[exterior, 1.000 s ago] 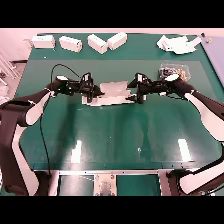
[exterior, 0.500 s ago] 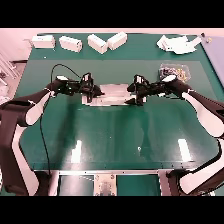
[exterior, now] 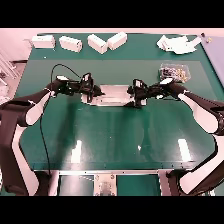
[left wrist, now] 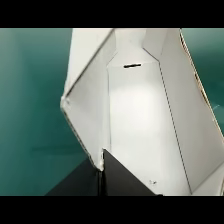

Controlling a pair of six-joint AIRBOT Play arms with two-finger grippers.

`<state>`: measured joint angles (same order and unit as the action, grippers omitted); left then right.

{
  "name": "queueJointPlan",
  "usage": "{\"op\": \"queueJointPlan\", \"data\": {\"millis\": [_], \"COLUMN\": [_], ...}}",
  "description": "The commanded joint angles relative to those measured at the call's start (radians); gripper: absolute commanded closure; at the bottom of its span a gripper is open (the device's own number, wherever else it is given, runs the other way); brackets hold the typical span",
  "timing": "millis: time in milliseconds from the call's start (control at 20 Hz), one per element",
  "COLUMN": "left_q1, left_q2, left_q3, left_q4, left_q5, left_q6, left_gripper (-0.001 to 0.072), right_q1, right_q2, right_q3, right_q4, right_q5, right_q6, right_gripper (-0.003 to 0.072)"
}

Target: Fold the box and place the chain.

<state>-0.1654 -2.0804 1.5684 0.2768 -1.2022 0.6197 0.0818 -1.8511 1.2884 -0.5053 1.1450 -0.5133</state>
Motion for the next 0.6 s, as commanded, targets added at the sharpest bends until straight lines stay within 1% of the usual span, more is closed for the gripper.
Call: {"op": "queueJointPlan", "data": {"millis": [0,550], "left_q1": [0.0,0.0], "left_q2": [-0.001,-0.001], "left_q3": [0.0,0.0], "left_q4": [0.0,0.0], "left_q5": [0.002,0.002], "left_q6": [0.0,0.0], "left_gripper": [0.0691,0.0691], "right_q1": [0.002,0.006], "right_q2": [-0.022,-0.082], "right_q3": [0.008,0.044], "right_q4": [0.043,0.084], "right_q5": [0.018,0.052], "right_q6": [-0.048,-0.045], "right_gripper": [-0.0005,-0.0004]}}
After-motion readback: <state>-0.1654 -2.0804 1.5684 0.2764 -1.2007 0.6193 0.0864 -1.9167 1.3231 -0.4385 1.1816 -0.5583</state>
